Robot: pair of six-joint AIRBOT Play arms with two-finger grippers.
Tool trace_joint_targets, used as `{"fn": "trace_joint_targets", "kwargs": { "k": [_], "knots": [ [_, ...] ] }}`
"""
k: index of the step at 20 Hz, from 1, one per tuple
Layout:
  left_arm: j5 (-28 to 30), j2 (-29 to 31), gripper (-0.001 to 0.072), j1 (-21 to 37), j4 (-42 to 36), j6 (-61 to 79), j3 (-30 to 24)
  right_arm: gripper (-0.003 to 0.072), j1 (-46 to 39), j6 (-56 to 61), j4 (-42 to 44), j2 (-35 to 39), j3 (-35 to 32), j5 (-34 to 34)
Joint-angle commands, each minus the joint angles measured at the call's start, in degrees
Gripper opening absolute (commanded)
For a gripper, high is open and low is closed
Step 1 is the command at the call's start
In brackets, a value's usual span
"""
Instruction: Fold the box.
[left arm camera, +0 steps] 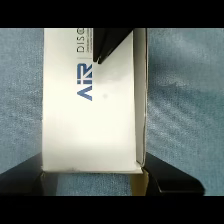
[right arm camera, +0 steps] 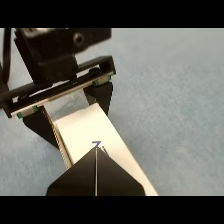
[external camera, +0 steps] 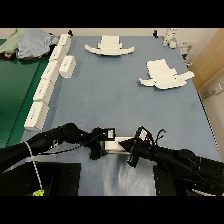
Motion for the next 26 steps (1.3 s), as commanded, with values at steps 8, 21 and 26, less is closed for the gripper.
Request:
{"fn": "trace_joint_targets", "kwargs": {
  "k": [8,21,26],
  "knots": [
    [0.02,-0.02,0.0421,-0.02,0.04,0.07,-0.02,0.0005,-26.10,7.48,-22.43,-4.46,14.97,-25.77],
    [0.02,-0.02,0.0421,-0.02,0.04,0.07,-0.02,0.0006,-53.13,40.92,-33.55,-30.91,46.23,-64.61],
    [0.22,-0.02,0.0421,0.00,0.02,0.09,0.33,0.0010,-53.09,42.42,-33.29,-31.12,46.21,-65.09]
  ]
}}
